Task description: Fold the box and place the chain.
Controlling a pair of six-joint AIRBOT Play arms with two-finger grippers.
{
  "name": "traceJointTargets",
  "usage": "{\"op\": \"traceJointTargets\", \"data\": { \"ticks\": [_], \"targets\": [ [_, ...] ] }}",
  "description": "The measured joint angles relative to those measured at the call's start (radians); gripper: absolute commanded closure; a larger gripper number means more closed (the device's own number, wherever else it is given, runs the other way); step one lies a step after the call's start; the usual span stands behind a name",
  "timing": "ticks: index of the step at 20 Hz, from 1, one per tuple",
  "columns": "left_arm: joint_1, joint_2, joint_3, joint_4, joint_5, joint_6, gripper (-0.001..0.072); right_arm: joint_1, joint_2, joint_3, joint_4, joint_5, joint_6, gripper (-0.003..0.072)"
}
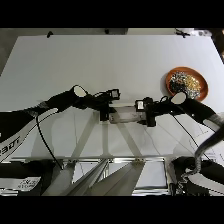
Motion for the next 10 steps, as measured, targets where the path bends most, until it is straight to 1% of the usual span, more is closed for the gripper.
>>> {"op": "traceJointTargets", "data": {
  "ticks": [5,10],
  "targets": [
    [0.0,0.0,0.0,0.0,0.0,0.0,0.0698,0.0,-0.023,0.002,0.026,-0.003,-0.026,0.0011],
    [0.0,0.0,0.0,0.0,0.0,-0.003,0.0698,0.0,-0.062,0.031,0.055,0.004,-0.036,0.002]
  ]
}}
